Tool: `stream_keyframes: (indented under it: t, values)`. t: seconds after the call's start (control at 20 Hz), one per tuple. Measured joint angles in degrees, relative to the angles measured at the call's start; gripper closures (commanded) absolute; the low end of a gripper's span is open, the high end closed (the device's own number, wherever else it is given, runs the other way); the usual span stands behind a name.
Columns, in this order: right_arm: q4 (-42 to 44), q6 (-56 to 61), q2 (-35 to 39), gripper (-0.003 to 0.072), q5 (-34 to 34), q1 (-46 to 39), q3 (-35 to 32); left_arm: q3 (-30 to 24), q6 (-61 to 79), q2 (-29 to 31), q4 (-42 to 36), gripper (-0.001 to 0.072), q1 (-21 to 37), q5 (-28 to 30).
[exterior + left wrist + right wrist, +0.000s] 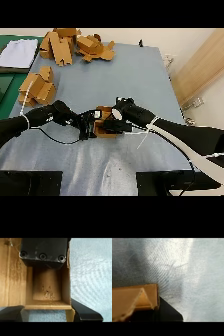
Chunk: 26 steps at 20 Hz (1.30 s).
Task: Fold the box.
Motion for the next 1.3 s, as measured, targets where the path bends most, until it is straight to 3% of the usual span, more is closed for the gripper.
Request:
stream_keyframes:
  t: [0.05, 0.1, 0.15, 0.55, 0.95, 1.15, 1.2, 1.25, 1.3]
  values:
    - [0.11, -0.17, -0.22, 0.0581, 0.04, -0.02, 0.04, 0.00, -0.02, 0.00, -0.02, 0.0240, 0.00, -0.02]
    - [0.52, -0.04, -0.37, 0.0434, -0.13, -0.04, 0.02, 0.00, -0.09, 0.00, -0.04, 0.0240, 0.00, -0.02]
    - [0.52, -0.44, -0.46, 0.0386, 0.20, -0.04, 0.02, 0.00, -0.09, 0.00, -0.04, 0.0240, 0.00, -0.02]
    - [3.08, -1.79, 2.23, 0.0381, 0.37, 0.17, -0.13, 0.00, -0.11, 0.00, 0.04, 0.0240, 0.00, -0.07]
    - [0.22, 0.11, 8.66, 0.0382, 3.17, -2.12, -0.07, 0.00, -0.11, 0.00, -0.02, 0.0240, 0.00, -0.09]
    - [-1.36, 0.50, 12.63, 0.0410, 4.87, -2.60, -0.07, 0.00, -0.13, 0.00, -0.07, 0.0240, 0.00, -0.09]
    - [-1.64, 0.52, 13.94, 0.0499, 5.38, -2.69, -0.09, 0.00, -0.13, 0.00, -0.04, 0.0240, 0.00, -0.09]
    - [-2.03, 0.55, 15.37, 0.0639, 5.18, -2.69, -0.09, 0.00, -0.13, 0.00, -0.07, 0.0239, 0.00, -0.09]
    - [-2.32, 0.57, 17.09, 0.0686, 5.18, -2.69, -0.11, 0.00, -0.13, 0.00, -0.07, 0.0240, 0.00, -0.11]
